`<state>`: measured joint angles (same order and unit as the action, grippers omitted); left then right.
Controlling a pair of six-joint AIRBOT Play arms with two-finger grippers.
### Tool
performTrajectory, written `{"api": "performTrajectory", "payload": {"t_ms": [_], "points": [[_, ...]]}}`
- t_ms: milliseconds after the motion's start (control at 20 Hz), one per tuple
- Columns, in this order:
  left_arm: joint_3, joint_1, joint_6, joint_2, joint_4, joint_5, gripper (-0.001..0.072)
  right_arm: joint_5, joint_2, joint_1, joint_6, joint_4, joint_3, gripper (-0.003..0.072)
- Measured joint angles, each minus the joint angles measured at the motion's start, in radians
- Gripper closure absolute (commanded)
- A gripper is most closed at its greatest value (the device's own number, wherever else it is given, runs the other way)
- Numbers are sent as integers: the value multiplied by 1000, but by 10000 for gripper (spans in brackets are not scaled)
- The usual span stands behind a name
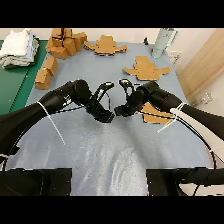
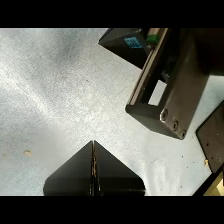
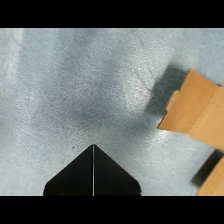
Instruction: Fold the box.
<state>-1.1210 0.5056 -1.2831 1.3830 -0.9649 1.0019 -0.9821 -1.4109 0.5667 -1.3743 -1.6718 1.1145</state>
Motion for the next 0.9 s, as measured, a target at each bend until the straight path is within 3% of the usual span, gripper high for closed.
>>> {"api": "performTrajectory", "payload": {"t_ms": [850, 900], "points": [[0, 0, 0, 0, 0, 0, 697, 2, -1, -2, 66, -50, 10, 681], [0, 0, 0, 0, 0, 0, 697, -21, 0, -9, 114, -36, 31, 632]]}}
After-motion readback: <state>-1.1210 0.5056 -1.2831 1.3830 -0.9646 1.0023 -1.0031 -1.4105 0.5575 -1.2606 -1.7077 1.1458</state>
